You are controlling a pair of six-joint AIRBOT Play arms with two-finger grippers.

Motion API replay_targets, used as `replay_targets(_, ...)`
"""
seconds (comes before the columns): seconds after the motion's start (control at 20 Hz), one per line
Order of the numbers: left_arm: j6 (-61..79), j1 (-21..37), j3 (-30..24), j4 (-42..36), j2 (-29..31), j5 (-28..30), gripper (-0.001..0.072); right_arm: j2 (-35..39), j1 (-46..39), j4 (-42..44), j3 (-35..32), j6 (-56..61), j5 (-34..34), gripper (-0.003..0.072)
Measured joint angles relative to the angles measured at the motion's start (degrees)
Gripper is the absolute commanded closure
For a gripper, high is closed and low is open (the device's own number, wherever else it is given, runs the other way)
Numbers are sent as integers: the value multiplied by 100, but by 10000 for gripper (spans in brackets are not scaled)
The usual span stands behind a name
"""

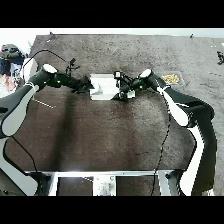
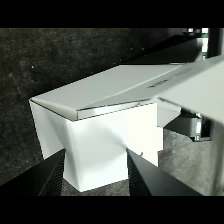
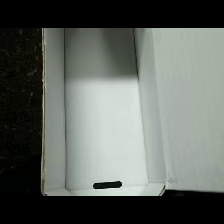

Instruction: Fold the box and place the chain.

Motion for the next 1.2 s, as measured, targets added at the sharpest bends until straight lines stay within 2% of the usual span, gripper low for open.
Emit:
replay_targets(0.35, -1508, -470, 433, 1388, 0, 35, 281, 0, 0, 0, 0, 0, 0, 244)
replay_targets(0.9, -2835, -986, 540, 2562, -22, 389, 282, 0, 0, 0, 0, 0, 0, 244)
replay_targets(1.05, -3265, -1126, 710, 3067, -92, 319, 282, 0, 0, 0, 0, 0, 0, 243)
replay_targets(1.2, -3759, -1305, 1137, 3707, -304, -31, 284, 0, 0, 2, 0, 0, -2, 244)
